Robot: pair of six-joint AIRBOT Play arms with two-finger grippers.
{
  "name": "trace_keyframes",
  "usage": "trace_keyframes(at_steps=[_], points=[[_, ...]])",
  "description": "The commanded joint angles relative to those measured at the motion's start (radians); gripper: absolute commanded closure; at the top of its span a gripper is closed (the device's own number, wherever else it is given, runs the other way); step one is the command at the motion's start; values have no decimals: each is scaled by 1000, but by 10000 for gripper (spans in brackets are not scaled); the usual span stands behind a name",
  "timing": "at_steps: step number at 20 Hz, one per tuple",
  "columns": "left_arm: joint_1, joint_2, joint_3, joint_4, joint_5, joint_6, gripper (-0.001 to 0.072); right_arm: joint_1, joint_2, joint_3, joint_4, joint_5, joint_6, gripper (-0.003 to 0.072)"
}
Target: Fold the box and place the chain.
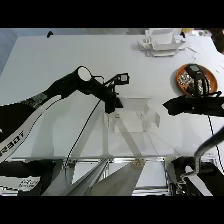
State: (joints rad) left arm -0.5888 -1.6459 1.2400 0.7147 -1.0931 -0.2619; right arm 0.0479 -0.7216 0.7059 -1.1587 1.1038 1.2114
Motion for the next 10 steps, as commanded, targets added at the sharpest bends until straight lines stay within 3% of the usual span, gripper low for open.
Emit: trace_keyframes(at_steps=[1,3,7,10], points=[[-66,11,-21,84,28,-82,719,1,1,18,-30,34,-13,482],[-115,50,-94,79,73,-82,720,1,1,18,-43,67,-13,482],[-156,187,-293,-27,324,-10,718,1,1,18,-17,58,-13,482],[-127,196,-320,-143,337,183,711,1,1,18,6,47,-13,483]])
